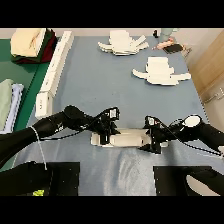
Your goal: Fold the box.
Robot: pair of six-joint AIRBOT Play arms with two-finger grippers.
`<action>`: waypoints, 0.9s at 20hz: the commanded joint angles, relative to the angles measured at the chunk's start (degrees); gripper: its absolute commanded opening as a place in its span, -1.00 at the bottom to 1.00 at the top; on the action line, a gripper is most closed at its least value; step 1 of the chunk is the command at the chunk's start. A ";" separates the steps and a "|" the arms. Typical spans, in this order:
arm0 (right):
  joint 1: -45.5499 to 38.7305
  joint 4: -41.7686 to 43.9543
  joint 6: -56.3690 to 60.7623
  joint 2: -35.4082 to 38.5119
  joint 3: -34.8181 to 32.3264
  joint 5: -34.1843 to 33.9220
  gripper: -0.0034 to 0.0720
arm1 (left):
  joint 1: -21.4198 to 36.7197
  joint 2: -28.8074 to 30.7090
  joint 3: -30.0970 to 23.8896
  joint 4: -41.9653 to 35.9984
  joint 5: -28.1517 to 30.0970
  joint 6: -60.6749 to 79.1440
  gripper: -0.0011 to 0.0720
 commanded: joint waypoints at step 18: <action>-0.68 0.96 -7.69 -3.28 -0.31 -2.03 0.72 | 0.04 0.02 -0.02 0.00 0.04 -0.02 -0.92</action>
